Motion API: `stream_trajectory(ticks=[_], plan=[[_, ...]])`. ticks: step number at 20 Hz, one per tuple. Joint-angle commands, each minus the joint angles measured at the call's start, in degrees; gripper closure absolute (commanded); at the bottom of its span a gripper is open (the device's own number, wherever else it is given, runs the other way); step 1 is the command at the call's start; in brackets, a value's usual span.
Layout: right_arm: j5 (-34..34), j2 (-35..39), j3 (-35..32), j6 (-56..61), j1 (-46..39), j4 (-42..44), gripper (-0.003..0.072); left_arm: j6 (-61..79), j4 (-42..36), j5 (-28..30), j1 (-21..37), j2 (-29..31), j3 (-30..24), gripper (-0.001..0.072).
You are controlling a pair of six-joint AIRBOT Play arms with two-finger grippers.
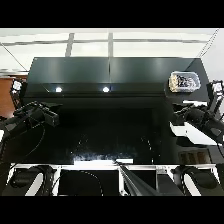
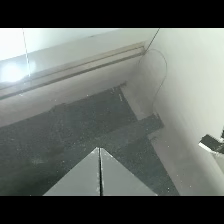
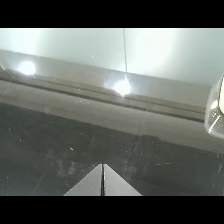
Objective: Fold the box and place the chain.
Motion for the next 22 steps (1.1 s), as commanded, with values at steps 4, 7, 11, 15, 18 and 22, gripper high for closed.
stream_trajectory(ticks=[4,7,11,15,18,22], plan=[[0.0,0.1,0.0,0.0,0.0,0.0,0.0668,0.0,0.0,0.0,0.0,0.0,0.0,0.068],[0.0,0.1,0.0,0.0,0.0,0.0,0.0668,0.0,0.0,0.0,0.0,0.0,0.0,0.0679],[0.0,0.1,0.0,0.0,0.0,0.0,0.0668,0.0,0.0,0.0,0.0,0.0,0.0,0.0679],[0.0,0.1,0.0,0.0,0.0,0.1,0.0668,0.0,0.0,0.0,0.0,0.0,0.0,0.068],[-0.4,0.1,0.0,0.0,0.0,2.4,0.0668,0.0,-2.2,3.9,0.0,0.0,0.0,0.0679],[-8.3,-0.2,-0.1,0.0,0.0,6.1,0.0668,-0.2,-3.5,11.1,0.0,-1.2,0.0,0.068]])
